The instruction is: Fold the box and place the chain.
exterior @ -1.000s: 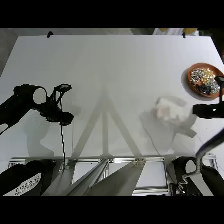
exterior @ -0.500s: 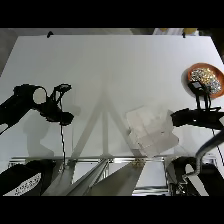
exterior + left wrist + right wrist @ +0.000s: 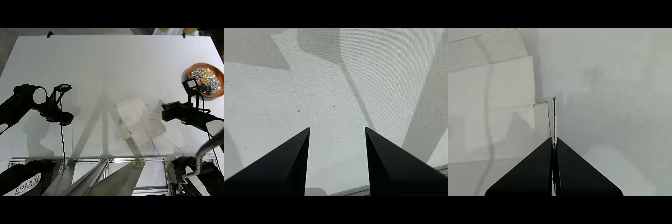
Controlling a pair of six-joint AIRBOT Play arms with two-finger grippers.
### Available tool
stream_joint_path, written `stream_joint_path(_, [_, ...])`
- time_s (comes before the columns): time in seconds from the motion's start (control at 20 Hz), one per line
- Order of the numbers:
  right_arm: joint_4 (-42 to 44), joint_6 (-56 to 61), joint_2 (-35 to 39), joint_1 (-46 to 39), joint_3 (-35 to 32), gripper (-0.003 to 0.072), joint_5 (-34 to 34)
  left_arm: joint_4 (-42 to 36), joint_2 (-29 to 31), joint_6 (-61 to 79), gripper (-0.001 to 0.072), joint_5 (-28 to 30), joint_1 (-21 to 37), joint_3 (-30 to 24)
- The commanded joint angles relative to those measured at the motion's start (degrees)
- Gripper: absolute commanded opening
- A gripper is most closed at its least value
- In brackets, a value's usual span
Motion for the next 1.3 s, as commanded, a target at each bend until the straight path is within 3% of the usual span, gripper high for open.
stream_joint_path(0.0, [1.4,-1.9,0.0,1.4,-2.2,0.0021,-8.8,0.0,0.0,0.0,0.0391,0.0,0.0,0.0])
stream_joint_path(0.15, [0.4,-1.9,-0.3,1.4,-2.5,0.0057,-4.5,0.0,0.0,0.0,0.0391,0.0,0.0,0.0])
stream_joint_path(0.25, [-2.1,-1.8,-0.3,1.4,-2.4,0.0399,3.0,0.0,0.0,0.0,0.0391,0.0,0.0,0.0])
stream_joint_path(0.45, [-4.6,0.4,-0.4,1.4,0.9,0.0399,9.6,0.0,0.0,0.0,0.0391,0.0,0.0,0.0])
stream_joint_path(0.6, [-15.6,4.9,-3.4,1.4,9.6,0.0400,14.5,0.0,0.0,0.0,0.0391,0.0,0.0,0.0])
stream_joint_path(0.8, [-18.0,4.6,-19.5,1.4,24.7,0.0432,26.5,0.0,0.0,0.0,0.0391,0.0,0.0,0.0])
stream_joint_path(0.85, [-17.9,4.6,-24.6,1.4,28.4,0.0482,29.2,0.0,0.0,0.0,0.0391,0.0,0.0,0.0])
stream_joint_path(0.95, [-18.1,4.2,-32.5,1.4,33.6,0.0481,33.7,0.0,0.0,0.0,0.0391,0.0,0.0,0.0])
stream_joint_path(1.05, [-17.9,4.2,-36.0,1.5,34.7,0.0481,35.9,0.0,0.0,0.0,0.0391,0.5,0.0,0.0])
stream_joint_path(1.25, [-17.5,4.2,-34.9,4.3,34.7,0.0480,36.8,0.0,0.0,0.0,0.0391,1.2,0.0,0.0])
